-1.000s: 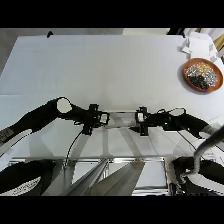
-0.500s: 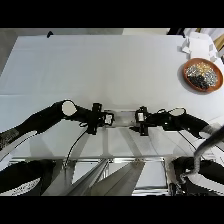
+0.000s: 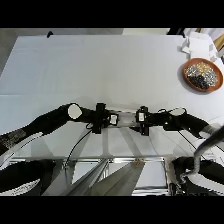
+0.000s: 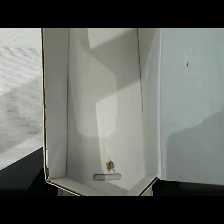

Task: Fold the box and place the chain.

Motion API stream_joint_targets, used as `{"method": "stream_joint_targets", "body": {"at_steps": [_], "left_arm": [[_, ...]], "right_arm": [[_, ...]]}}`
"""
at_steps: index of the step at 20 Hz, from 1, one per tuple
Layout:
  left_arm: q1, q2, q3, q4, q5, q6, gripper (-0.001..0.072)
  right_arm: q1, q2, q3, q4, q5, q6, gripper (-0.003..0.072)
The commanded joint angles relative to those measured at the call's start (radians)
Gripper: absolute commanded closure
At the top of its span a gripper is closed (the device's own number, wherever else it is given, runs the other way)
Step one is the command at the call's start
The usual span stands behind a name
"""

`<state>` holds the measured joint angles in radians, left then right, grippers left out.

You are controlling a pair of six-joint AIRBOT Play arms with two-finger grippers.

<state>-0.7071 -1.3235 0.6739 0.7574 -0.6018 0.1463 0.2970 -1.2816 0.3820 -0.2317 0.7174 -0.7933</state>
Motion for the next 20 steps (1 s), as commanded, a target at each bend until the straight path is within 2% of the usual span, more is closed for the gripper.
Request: {"method": "stream_joint_targets", "body": {"at_steps": [1, 3, 4, 6, 9, 12, 17, 20], "left_arm": [[-0.005, -0.007, 0.000, -0.002, 0.003, 0.002, 0.0355], [-0.005, -0.007, 0.000, -0.002, 0.003, -0.045, 0.0364], [-0.005, -0.005, 0.000, -0.001, 0.001, -0.093, 0.0400], [0.000, 0.016, 0.000, 0.024, -0.031, -0.207, 0.0707], [0.042, 0.081, 0.000, 0.095, -0.128, -0.332, 0.0703], [0.110, 0.181, 0.000, 0.201, -0.222, -0.566, 0.0703], [0.248, 0.340, 0.000, 0.293, -0.354, -0.954, 0.0703], [0.325, 0.356, 0.000, 0.307, -0.436, -1.178, 0.0703]], "right_arm": [[0.001, 0.001, 0.000, 0.000, 0.001, -0.001, 0.0350], [0.001, 0.001, 0.000, 0.000, 0.001, -0.001, 0.0350], [0.001, 0.001, 0.000, 0.000, 0.001, -0.001, 0.0350], [0.001, 0.001, 0.000, 0.000, 0.001, -0.001, 0.0350], [0.001, 0.001, 0.000, 0.000, 0.002, -0.001, 0.0350], [0.001, 0.001, 0.000, 0.000, 0.002, -0.001, 0.0350], [0.001, 0.001, 0.000, 0.000, 0.001, -0.001, 0.0350], [0.001, 0.001, 0.000, 0.000, 0.002, -0.001, 0.0350]]}}
